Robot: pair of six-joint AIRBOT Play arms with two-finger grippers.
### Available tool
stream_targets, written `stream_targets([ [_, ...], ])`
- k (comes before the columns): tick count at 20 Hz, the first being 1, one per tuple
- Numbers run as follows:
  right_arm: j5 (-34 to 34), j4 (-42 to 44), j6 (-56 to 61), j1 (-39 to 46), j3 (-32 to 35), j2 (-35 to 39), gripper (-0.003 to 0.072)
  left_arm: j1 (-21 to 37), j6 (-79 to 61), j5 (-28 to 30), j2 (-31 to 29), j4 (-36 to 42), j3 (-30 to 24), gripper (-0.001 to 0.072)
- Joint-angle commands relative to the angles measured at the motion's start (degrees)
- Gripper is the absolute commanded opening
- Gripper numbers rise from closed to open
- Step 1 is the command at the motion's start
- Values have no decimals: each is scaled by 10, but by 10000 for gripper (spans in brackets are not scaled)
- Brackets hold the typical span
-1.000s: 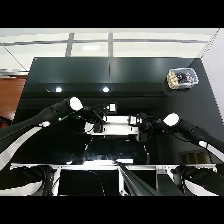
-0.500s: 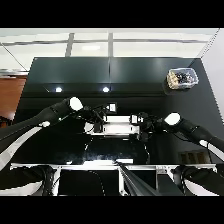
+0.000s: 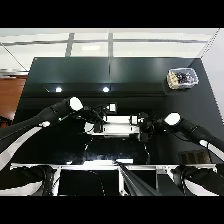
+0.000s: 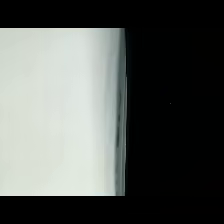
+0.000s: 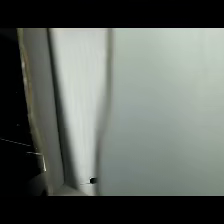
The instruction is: Fold the box and place the chain.
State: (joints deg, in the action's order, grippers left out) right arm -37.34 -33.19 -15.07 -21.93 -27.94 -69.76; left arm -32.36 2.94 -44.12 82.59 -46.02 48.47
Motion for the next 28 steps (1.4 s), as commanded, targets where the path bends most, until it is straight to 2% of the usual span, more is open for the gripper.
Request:
stream_targets([
  [1,1,-1,2,-1,0,0,482,0,0,2,0,0,0,26],
  [4,4,-1,4,-1,0,0,481,0,22,-4,-3,0,0,33],
  [5,4,-1,4,-1,0,0,481,0,29,-7,-9,-1,0,146],
  [6,4,-1,4,-1,0,0,481,0,29,-14,-19,-3,0,339],
  [7,4,-1,4,-1,0,0,481,0,33,-17,-32,-12,0,458],
  [8,4,-1,4,-1,0,0,481,0,52,-24,-47,-26,0,502],
  [9,5,0,5,-1,0,0,481,0,81,-34,-67,-53,0,511],
  [12,5,0,5,-1,0,0,482,0,196,-92,-136,-155,0,511],
  [15,5,0,5,-1,0,0,482,0,341,-186,-198,-244,0,490],
  [16,5,0,5,-1,0,0,482,0,392,-220,-211,-251,0,390],
  [17,5,0,5,-1,0,0,481,0,433,-250,-217,-248,0,163],
  [18,5,0,5,-1,0,0,482,-1,454,-283,-218,-229,0,26],
  [20,5,-1,5,-1,0,0,481,-2,456,-310,-217,-150,-15,26],
  [22,5,0,5,-1,0,0,482,-6,454,-262,-216,-22,-49,26],
  [24,5,-1,5,-1,0,0,482,-12,426,-178,-213,100,-89,27],
  [28,5,0,5,-1,0,0,482,-10,321,5,-212,238,-131,28],
])
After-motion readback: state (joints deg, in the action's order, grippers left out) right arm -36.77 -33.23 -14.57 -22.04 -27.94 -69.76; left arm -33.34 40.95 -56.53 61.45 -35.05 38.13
